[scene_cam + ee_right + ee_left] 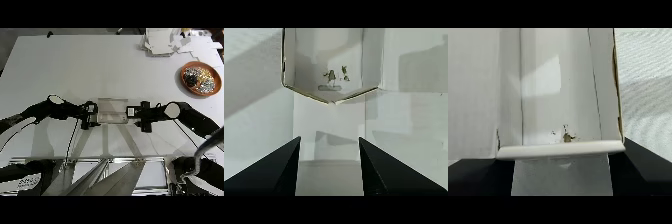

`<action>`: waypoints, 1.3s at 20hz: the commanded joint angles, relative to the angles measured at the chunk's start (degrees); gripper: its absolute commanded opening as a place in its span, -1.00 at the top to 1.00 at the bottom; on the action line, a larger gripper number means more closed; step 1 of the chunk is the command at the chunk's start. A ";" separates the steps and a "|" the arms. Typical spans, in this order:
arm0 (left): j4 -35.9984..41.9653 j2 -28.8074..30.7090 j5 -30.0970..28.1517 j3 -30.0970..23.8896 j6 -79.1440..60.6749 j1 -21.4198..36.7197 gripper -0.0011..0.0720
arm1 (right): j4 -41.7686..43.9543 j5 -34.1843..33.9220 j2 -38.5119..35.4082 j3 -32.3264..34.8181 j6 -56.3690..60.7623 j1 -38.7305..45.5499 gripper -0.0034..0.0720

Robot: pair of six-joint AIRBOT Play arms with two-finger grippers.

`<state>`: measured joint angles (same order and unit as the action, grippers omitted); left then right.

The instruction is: Fold the box and place the chain.

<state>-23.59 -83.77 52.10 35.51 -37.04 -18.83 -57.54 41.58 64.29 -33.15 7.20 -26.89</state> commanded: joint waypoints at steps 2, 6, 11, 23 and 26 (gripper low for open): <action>0.00 0.04 0.00 0.02 -0.02 0.04 0.88 | 4.87 -0.90 0.63 0.68 -2.01 -0.02 -0.14; 0.00 0.04 0.00 0.02 -0.02 0.04 0.88 | 5.86 -1.38 1.55 0.87 -2.82 -0.07 0.18; 0.00 0.02 0.00 0.02 0.00 0.04 0.88 | 11.58 -5.03 1.55 0.87 -5.29 -0.07 0.18; 0.00 0.04 0.00 0.02 0.00 0.04 0.88 | 17.31 -5.29 4.35 0.87 -10.62 -2.05 0.34; 0.00 0.02 0.00 0.02 0.00 0.04 0.88 | 20.61 -6.97 4.35 0.87 -12.44 -2.08 0.47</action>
<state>-23.59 -83.77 52.12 35.51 -37.01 -18.83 -40.10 35.57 68.40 -32.27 -2.98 -28.60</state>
